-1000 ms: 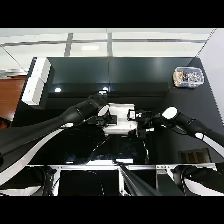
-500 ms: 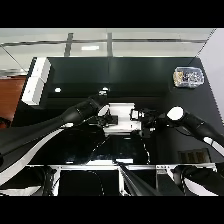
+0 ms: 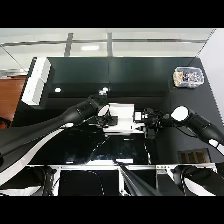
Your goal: Fold the box and place the chain.
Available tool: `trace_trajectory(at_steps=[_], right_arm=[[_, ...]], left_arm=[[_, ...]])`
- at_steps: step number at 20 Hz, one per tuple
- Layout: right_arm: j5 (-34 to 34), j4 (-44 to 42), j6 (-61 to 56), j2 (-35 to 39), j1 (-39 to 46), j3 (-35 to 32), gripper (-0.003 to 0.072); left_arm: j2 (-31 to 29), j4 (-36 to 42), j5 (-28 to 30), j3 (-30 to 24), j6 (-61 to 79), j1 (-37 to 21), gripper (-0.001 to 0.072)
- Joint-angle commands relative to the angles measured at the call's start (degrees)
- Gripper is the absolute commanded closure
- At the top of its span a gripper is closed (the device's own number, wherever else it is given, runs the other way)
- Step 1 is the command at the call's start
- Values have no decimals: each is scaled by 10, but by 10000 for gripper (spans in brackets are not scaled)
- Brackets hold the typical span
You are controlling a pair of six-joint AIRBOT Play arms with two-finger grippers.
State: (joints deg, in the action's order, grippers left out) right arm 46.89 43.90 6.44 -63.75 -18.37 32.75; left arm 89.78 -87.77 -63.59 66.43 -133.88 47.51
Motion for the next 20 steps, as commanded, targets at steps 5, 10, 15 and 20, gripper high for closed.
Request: trace_trajectory(at_steps=[5, 10, 15, 20], right_arm=[[5, -110, 7, -23, 0, 0, 497], [2, -163, 7, -52, 0, 0, 496], [1, -206, 9, -76, 0, 0, 496], [-11, -208, 9, -77, 0, 0, 442]], left_arm=[[0, 0, 1, 0, 0, 0, 682], [0, 0, 1, 0, 0, 0, 682], [0, 0, 1, 0, 0, 0, 683], [0, 0, 1, 0, 0, 0, 683]])
